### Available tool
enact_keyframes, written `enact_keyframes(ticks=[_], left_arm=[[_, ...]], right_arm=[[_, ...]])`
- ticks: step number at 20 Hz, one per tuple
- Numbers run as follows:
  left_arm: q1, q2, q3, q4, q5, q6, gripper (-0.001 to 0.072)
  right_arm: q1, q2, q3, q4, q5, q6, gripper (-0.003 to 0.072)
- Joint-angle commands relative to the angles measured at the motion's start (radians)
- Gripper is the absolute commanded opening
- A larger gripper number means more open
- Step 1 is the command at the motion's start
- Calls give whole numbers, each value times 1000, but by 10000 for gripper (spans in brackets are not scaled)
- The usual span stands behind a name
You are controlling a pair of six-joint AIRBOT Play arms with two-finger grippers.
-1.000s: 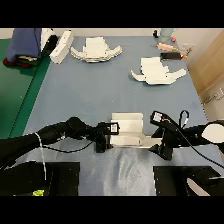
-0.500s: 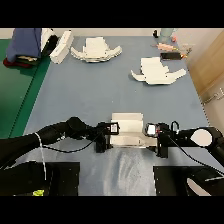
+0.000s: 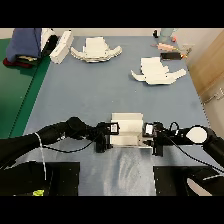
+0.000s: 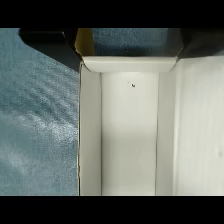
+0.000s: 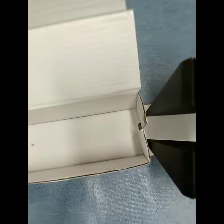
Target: Fold the box.
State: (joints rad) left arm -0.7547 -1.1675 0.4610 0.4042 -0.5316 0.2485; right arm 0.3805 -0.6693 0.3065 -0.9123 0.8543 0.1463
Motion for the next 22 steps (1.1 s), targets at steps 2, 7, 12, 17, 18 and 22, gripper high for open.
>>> enact_keyframes(ticks=[2,7,12,17,18,22], left_arm=[[0,0,1,0,0,1,545],[0,0,1,0,0,1,545],[0,0,1,0,0,1,545],[0,0,1,0,0,1,545],[0,0,1,0,0,1,545],[0,0,1,0,0,1,545]], right_arm=[[2,-11,0,95,-24,-77,213],[32,-34,0,101,-27,-77,304],[32,-72,0,116,-36,-77,644],[32,-69,0,95,-34,-76,660],[32,-64,0,76,-28,-59,660],[32,3,2,-80,-13,173,478]])
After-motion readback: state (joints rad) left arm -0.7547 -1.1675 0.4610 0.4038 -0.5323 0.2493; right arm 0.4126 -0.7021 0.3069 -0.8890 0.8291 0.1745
